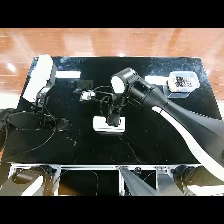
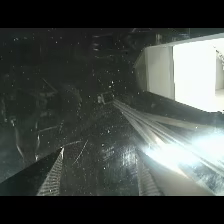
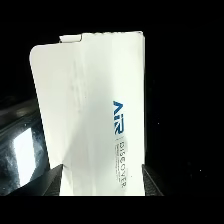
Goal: Fold the box and place the chain.
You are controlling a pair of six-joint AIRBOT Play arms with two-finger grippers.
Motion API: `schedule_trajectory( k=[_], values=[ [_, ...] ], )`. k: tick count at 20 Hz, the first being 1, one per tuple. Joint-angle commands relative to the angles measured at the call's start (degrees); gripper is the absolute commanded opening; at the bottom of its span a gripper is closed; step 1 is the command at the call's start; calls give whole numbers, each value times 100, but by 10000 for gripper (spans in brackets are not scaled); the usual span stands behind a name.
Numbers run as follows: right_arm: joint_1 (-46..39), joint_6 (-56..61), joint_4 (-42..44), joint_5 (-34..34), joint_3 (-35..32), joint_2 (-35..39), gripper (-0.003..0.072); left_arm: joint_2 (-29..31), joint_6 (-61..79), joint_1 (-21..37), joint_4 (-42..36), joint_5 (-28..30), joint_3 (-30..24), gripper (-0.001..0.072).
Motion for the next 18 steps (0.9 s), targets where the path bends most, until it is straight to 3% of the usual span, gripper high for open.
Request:
schedule_trajectory(
  k=[1,4,5,6,10,11,18],
  values=[
    [9,-20,-48,-138,-7,-15,587,-2,0,2,2,-15,-2,553],
    [9,-22,-46,-138,-7,-46,579,-2,0,2,2,-24,-2,553],
    [11,-22,-44,-131,-7,-57,455,-2,0,2,2,-24,-2,553],
    [17,-22,-33,-127,-7,-57,412,-2,0,2,2,-22,-2,553],
    [33,-22,-28,-59,-7,-57,408,-2,0,2,2,-39,-2,553],
    [33,-22,-28,-35,-7,-57,309,-2,0,2,2,-39,-2,553],
    [190,-15,-361,-57,-7,-57,305,-2,0,2,2,-42,-2,553]
  ],
)
